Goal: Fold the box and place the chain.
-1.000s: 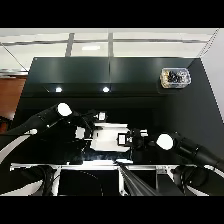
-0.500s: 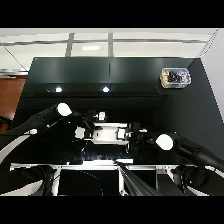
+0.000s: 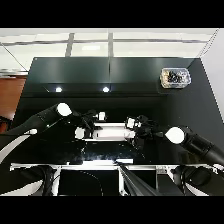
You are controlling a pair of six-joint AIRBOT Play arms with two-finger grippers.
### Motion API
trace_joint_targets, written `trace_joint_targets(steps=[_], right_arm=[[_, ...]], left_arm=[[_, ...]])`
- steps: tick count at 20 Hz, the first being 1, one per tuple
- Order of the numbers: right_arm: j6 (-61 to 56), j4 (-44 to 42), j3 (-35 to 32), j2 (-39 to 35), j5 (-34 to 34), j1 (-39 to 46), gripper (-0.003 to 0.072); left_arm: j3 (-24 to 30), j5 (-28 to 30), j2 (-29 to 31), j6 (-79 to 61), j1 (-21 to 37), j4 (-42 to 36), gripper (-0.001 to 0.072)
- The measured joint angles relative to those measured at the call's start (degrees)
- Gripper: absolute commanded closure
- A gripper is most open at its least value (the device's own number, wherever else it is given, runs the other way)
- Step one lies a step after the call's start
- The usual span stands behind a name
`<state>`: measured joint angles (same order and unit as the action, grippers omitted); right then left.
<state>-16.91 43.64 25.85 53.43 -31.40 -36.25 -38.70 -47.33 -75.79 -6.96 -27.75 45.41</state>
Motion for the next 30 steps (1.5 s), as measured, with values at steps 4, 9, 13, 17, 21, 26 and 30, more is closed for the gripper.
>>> trace_joint_targets(steps=[4, 9, 13, 17, 21, 26, 30], right_arm=[[0.3, 0.2, 0.0, 0.4, -0.6, 0.4, 0.0015], [9.1, -5.5, 0.8, 4.3, -0.9, 0.8, 0.0015], [19.1, -12.4, 1.7, 8.4, -4.6, 3.5, 0.0015], [24.7, -15.3, 1.9, 12.1, -8.4, 5.4, 0.0015], [26.9, -16.3, 1.9, 14.4, -9.0, 6.0, 0.0015], [26.6, -15.9, 1.9, 15.4, -7.2, 4.6, 0.0015], [24.9, -14.9, 1.9, 15.6, -5.2, 3.6, 0.0015]], left_arm=[[0.0, 0.0, 0.0, 0.0, 0.0, 0.0, 0.0678], [0.1, 0.1, 0.0, 0.0, 0.0, -0.7, 0.0678], [0.1, 0.1, 0.0, 0.0, 0.0, -1.1, 0.0678], [0.1, 0.1, 0.0, -0.2, 0.0, -1.3, 0.0678], [0.1, 0.1, 0.0, -0.1, 0.0, -1.5, 0.0678], [0.1, 0.1, 0.0, 0.0, 0.0, -1.5, 0.0677], [0.1, 0.1, 0.0, 0.0, 0.0, -1.6, 0.0678]])
